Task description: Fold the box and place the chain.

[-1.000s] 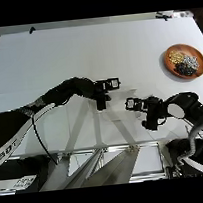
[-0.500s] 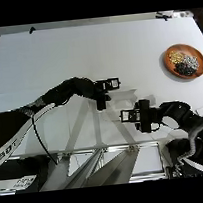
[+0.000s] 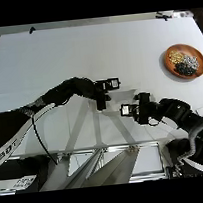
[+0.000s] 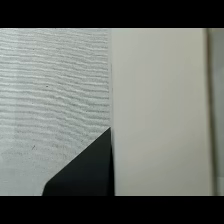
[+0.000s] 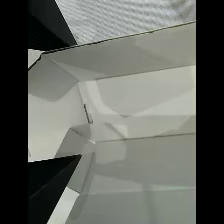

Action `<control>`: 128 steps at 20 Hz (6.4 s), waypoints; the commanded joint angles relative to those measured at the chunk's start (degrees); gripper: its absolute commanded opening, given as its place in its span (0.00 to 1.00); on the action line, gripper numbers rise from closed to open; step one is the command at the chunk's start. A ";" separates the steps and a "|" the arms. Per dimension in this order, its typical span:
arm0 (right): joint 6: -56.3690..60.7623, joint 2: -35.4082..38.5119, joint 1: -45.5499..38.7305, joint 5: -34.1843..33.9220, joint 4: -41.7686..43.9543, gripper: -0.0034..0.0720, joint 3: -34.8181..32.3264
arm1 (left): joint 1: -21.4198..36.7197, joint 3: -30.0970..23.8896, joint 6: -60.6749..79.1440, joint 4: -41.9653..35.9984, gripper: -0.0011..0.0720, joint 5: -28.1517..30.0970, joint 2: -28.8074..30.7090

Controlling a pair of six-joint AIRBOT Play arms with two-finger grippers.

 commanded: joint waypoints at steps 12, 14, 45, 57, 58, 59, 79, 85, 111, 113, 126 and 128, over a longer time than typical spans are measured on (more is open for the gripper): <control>1.44 1.49 -6.64 -4.90 -0.24 0.97 1.53 | -0.02 0.00 0.02 0.00 0.04 0.04 -0.02; 1.20 1.49 -6.64 -4.94 0.24 0.97 1.51 | -0.02 0.02 0.02 0.02 0.04 0.04 -0.02; -45.44 -3.15 -24.55 12.46 36.20 0.97 1.53 | -0.02 0.02 0.02 0.02 0.04 0.02 -0.02; -35.28 -3.08 -24.06 15.69 36.63 0.97 1.33 | -0.02 0.02 0.00 0.02 0.04 0.02 -0.02; -34.14 -2.69 -23.15 15.02 35.50 0.97 0.83 | -0.02 0.02 0.02 0.00 0.04 0.02 -0.02; -33.09 -2.14 -21.99 14.19 33.92 0.97 0.04 | -0.02 0.02 0.02 0.02 0.04 0.02 -0.02; -29.94 -0.83 -19.45 3.39 36.54 0.97 -0.66 | -0.02 0.02 0.00 0.02 0.04 0.02 -0.02; -37.42 -1.14 -23.15 3.43 37.88 0.97 -0.66 | -0.02 0.00 0.00 0.02 0.04 0.02 -0.02; -52.85 -3.02 -27.30 7.54 44.39 1.00 1.79 | -0.02 0.02 0.02 0.02 0.04 0.04 -0.02; -52.85 -3.04 -27.30 6.38 44.44 1.00 2.60 | -0.02 0.02 0.02 0.02 0.04 0.02 -0.02; -58.99 -7.80 -27.30 6.29 49.72 0.99 3.34 | -0.02 0.00 0.00 0.00 0.04 0.02 -0.02; -59.08 -8.81 -27.30 6.19 50.49 0.99 3.85 | -0.02 0.02 0.02 0.02 0.04 0.04 -0.02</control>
